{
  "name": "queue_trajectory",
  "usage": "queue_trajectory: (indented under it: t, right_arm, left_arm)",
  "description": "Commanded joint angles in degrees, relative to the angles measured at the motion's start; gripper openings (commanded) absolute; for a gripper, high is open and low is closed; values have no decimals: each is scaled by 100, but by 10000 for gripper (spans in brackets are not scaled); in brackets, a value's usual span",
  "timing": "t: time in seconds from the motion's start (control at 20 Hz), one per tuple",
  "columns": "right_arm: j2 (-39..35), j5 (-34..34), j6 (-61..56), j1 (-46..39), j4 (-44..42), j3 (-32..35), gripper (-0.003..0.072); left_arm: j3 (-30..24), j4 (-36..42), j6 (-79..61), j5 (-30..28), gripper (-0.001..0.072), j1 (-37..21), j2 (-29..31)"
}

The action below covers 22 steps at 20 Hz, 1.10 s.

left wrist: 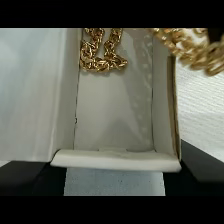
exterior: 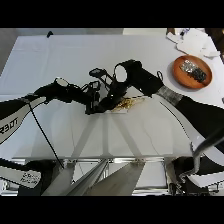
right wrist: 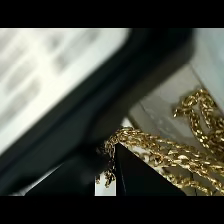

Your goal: Fold the box and place the chain.

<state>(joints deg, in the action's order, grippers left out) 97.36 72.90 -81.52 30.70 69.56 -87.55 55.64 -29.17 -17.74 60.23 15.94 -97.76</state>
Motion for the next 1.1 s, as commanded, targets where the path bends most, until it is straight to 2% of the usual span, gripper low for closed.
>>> queue_trajectory:
  t: [0.0, 0.3, 0.45, 0.65, 0.9, 0.95, 1.05]
  right_arm:
    - [140, -544, -369, -55, -4, 0, 10]
    - [140, -743, -466, -118, 546, 0, 10]
    - [107, -1099, -999, -118, 940, 0, 10]
    - [20, -1552, -1019, -118, 984, 0, 10]
    - [20, -1436, -992, -118, 1012, 0, 11]
    - [20, -1322, -885, -118, 984, 0, 19]
    - [4, -1062, -577, -118, 966, 0, 183]
  left_arm:
    - [2, 0, 0, 0, 392, 0, 4]
    - [2, 0, 0, 0, 392, 0, 4]
    - [2, 0, 0, 0, 392, 0, 4]
    - [2, 0, 0, 0, 392, 0, 4]
    - [2, 0, 0, 0, 392, 0, 4]
    - [2, 0, 0, 0, 392, 0, 4]
    - [2, 0, 0, 0, 392, 0, 4]
